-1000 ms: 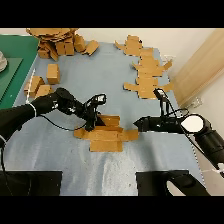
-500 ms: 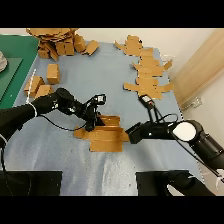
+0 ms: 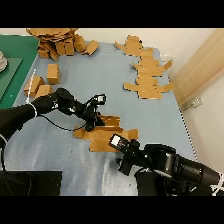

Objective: Fold the box.

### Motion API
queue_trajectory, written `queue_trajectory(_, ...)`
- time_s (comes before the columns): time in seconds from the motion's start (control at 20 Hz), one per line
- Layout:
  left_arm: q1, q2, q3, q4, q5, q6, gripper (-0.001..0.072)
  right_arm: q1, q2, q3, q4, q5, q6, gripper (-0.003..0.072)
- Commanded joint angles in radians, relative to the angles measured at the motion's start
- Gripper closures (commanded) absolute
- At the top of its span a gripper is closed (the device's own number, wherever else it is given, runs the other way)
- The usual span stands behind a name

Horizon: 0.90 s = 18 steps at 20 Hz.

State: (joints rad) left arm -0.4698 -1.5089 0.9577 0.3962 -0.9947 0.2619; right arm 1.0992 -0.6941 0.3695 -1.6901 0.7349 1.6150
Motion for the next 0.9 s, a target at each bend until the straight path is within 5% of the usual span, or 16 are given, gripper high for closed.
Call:
queue_trajectory(0.0, 0.000, 0.000, 0.000, 0.000, 0.000, 0.000, 0.0694, 0.053, -0.032, -0.011, -0.202, -0.085, 0.059, 0.0223)
queue_trajectory(0.3, 0.000, 0.000, 0.000, 0.000, 0.000, 0.000, 0.0694, 0.053, -0.161, -0.011, -0.214, -0.120, 0.034, 0.0139)
queue_trajectory(0.85, 0.000, 0.000, 0.000, 0.000, -0.001, 0.000, 0.0694, 0.027, -0.208, -0.011, -0.340, -0.124, 0.035, 0.0140)
